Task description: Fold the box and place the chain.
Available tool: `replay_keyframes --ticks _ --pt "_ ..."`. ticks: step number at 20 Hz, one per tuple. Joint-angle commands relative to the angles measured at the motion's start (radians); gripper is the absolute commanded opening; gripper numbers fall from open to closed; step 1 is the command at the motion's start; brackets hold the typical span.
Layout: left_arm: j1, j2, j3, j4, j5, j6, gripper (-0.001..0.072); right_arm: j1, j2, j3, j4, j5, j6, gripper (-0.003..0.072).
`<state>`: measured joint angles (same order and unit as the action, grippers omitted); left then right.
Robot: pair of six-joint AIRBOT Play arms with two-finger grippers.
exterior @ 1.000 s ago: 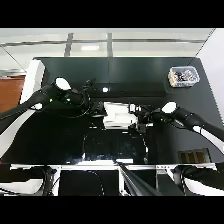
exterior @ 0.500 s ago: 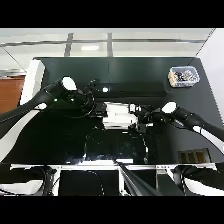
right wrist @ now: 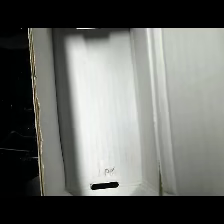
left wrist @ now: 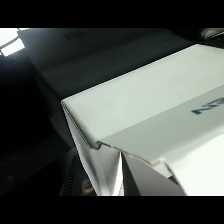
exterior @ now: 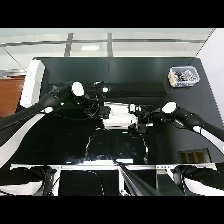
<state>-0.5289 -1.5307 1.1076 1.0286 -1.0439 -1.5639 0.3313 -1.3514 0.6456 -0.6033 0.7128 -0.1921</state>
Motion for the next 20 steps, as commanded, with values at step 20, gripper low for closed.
replay_keyframes --ticks 20 --pt "-0.266 -0.115 0.212 0.507 -0.180 -0.618 0.0332 0.000 -0.001 0.000 0.000 0.000 0.000 0.0167"
